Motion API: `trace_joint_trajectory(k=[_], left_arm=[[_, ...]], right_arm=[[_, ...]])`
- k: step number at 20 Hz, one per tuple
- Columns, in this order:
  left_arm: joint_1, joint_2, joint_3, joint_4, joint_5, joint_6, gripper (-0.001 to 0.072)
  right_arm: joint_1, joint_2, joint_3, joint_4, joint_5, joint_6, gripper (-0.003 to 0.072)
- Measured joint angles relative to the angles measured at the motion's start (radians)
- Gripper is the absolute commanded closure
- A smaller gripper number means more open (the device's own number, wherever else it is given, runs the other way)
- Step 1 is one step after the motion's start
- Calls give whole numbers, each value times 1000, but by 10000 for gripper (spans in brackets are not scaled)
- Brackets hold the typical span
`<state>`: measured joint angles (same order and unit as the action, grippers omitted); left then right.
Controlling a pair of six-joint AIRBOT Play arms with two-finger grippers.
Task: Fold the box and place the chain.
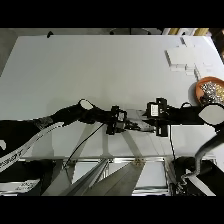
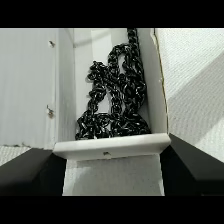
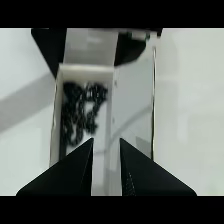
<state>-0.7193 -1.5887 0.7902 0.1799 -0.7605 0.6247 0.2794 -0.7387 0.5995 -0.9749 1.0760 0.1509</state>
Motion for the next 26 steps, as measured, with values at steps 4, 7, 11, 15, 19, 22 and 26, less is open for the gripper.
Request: trace_joint_trajectory(k=[4, 7, 11, 15, 19, 22, 26], left_arm=[[0, 0, 0, 0, 0, 0, 641], [0, 0, 0, 0, 0, 0, 641], [0, 0, 0, 0, 0, 0, 641], [0, 0, 0, 0, 0, 0, 641], [0, 0, 0, 0, 0, 0, 641], [0, 0, 0, 0, 0, 0, 641], [0, 0, 0, 0, 0, 0, 641]], right_arm=[[-136, 49, -2, -134, 158, 10, 527], [-234, 44, -18, -217, 197, 9, 527], [-296, -38, -53, -262, 174, -47, 526], [-312, -167, -68, -278, 121, -135, 518], [-316, -282, -72, -302, 75, -188, 504], [-317, -326, -72, -322, 32, -202, 504], [-317, -352, -72, -330, -21, -216, 506]])
